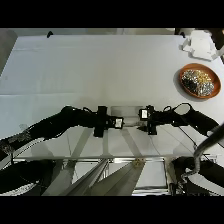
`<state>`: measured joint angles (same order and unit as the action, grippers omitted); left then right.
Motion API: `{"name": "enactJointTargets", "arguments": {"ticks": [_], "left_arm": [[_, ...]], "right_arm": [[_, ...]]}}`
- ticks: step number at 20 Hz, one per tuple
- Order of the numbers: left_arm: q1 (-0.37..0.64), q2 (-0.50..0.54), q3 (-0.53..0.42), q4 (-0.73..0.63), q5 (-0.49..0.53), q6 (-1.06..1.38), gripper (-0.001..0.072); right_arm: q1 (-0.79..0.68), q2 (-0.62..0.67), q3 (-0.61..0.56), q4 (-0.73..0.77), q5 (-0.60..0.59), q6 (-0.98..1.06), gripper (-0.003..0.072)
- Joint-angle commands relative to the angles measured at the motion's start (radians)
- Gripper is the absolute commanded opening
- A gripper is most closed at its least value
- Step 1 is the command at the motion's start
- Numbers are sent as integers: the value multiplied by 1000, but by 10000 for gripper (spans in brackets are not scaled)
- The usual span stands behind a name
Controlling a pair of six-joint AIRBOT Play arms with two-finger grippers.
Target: Fold the box and place the chain.
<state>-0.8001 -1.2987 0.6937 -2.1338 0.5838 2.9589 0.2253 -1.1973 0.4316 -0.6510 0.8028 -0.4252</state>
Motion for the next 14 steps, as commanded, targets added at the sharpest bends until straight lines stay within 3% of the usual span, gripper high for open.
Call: {"name": "enactJointTargets", "arguments": {"ticks": [1,8,9,12,14], "left_arm": [[-19,-1,0,-13,-59,0,131],[-68,-42,0,-32,-94,0,156],[-72,-47,0,-35,-95,0,198],[-74,-46,0,-35,-111,0,465],[-74,-46,0,-35,-117,0,477]], "right_arm": [[0,0,0,0,1,-2,379],[0,0,0,0,1,-2,379],[0,0,0,0,1,-1,379],[0,0,0,0,1,-1,379],[0,0,0,0,1,-2,379]]}}
